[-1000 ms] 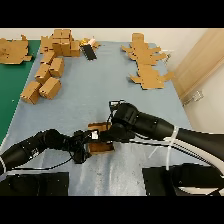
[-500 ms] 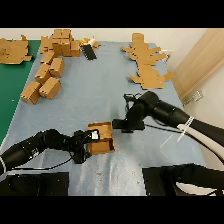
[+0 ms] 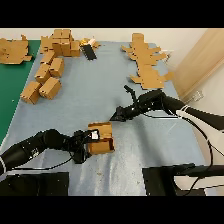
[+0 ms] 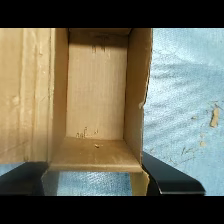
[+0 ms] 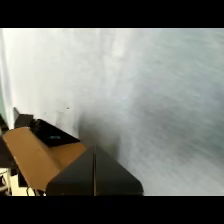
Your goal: Fold the box.
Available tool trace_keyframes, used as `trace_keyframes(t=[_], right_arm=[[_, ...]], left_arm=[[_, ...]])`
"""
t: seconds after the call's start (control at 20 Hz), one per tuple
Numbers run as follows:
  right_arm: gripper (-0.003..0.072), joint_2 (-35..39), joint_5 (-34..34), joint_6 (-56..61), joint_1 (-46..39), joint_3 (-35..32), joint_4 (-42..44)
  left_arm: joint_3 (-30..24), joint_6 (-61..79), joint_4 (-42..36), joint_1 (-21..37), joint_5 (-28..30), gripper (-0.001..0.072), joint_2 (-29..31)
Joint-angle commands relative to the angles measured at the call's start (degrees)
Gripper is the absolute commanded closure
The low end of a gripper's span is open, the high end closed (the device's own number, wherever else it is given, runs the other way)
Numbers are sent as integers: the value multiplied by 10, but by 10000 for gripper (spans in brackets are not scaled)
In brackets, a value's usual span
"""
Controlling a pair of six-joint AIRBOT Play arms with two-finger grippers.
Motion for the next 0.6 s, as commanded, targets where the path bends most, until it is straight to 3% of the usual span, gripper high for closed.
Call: trace_keyframes(t=[0.0, 0.15, 0.3, 0.55], right_arm=[[686, -33, -51, -143, 11, 3, 85], [684, -28, -70, -195, 42, 2, 88], [682, -1, -45, -220, 84, -9, 54], [682, 127, 107, -223, 157, -75, -56]], left_arm=[[0, 0, 0, 0, 0, 285, 0], [0, 0, 0, 0, 0, 285, 0], [0, 0, 0, 0, 0, 285, 0], [0, 0, 0, 0, 0, 285, 0]])
